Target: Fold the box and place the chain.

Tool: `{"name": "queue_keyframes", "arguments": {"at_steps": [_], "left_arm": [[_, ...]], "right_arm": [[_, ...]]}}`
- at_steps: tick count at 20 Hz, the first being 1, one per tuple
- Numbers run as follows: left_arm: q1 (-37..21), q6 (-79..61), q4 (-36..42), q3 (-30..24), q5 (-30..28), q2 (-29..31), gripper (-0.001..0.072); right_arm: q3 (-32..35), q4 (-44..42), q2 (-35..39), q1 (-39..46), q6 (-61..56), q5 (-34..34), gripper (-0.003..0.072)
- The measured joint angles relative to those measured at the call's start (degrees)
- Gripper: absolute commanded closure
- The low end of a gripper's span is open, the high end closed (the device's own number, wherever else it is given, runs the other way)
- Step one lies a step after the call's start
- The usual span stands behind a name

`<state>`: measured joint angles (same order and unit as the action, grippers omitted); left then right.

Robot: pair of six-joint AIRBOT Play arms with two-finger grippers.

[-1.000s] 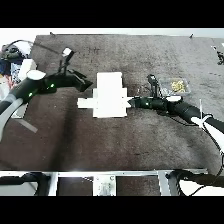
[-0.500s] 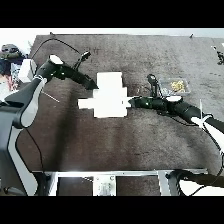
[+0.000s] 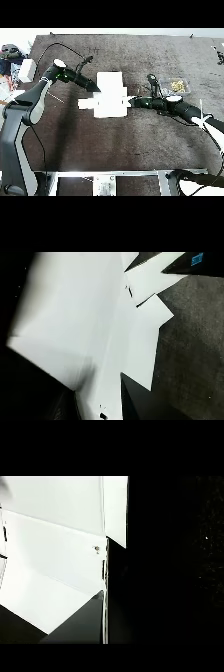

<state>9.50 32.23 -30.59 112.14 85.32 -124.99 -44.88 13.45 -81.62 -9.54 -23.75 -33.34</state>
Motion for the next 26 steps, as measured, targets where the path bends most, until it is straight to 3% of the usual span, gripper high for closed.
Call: {"name": "queue_keyframes", "arguments": {"at_steps": [2, 4, 6, 7, 9, 10, 11, 12, 13, 26], "left_arm": [[0.2, -0.4, 0.7, 0.1, 0.5, -0.2, 0.0394], [0.6, -0.7, 1.0, 0.2, 0.8, -0.3, 0.0471], [1.0, -0.9, 1.2, 0.2, 1.1, -0.3, 0.0595], [1.2, -1.2, 1.3, 0.2, 1.2, -0.4, 0.0596], [1.2, -1.4, 1.4, 0.2, 1.5, -0.4, 0.0696], [1.2, -1.8, 1.4, 0.2, 1.9, -0.4, 0.0697], [1.2, -2.1, 1.4, 0.2, 2.1, -0.4, 0.0697], [1.3, -2.5, 1.4, 0.2, 2.4, -0.4, 0.0698], [1.2, -3.3, 1.3, 0.2, 2.8, -0.4, 0.0698], [1.2, -20.3, 0.8, -0.2, 5.9, 0.8, 0.0704]], "right_arm": [[0.0, 0.0, 0.0, 0.0, 0.0, 0.0, 0.0672], [0.0, 0.0, 0.0, 0.0, 0.0, 0.0, 0.0671], [0.0, 0.1, 0.0, 0.0, 0.0, 0.0, 0.0671], [0.0, 0.2, 0.0, 0.0, 0.0, 0.0, 0.0671], [0.0, 0.3, 0.0, 0.0, 0.0, 0.0, 0.0670], [0.0, 0.5, 0.0, 0.0, 0.0, 0.0, 0.0670], [0.0, 0.6, 0.0, 0.0, 0.0, 0.0, 0.0585], [0.0, 0.7, 0.0, 0.0, 0.0, 0.0, 0.0344], [0.0, 0.7, 0.1, 0.0, 0.0, 0.0, 0.0292], [0.0, 0.7, 9.1, 9.7, 0.0, -0.3, 0.0291]]}}
